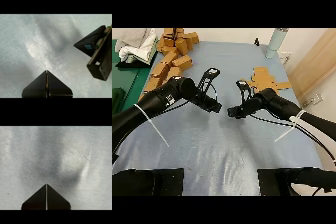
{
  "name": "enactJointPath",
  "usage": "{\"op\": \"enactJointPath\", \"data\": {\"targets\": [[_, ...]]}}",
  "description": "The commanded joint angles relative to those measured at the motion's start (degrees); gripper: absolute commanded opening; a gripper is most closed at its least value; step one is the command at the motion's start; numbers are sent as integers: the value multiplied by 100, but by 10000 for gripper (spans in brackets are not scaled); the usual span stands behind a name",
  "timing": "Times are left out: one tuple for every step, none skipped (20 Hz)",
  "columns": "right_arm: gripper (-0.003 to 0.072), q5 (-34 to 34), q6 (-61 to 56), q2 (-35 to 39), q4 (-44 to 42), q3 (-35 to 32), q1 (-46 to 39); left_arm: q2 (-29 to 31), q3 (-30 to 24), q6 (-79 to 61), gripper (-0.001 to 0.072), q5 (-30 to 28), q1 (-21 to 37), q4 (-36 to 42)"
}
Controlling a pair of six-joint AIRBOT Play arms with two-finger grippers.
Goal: Fold the box.
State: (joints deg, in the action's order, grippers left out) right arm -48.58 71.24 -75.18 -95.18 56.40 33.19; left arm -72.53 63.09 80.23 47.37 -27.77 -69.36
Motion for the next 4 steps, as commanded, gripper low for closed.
{"op": "enactJointPath", "data": {"targets": [[8, -42, 81, -48, -109, 61, 0, 2, -17, 33, 13, -46, -48, 0], [8, -42, 83, -48, -109, 61, 0, 2, -17, 33, 13, -46, -48, 0], [8, -42, 81, -48, -109, 61, 0, 2, -17, 35, 13, -46, -48, 0], [8, -42, 83, -48, -109, 61, 0, 2, -17, 33, 13, -46, -48, 0]]}}
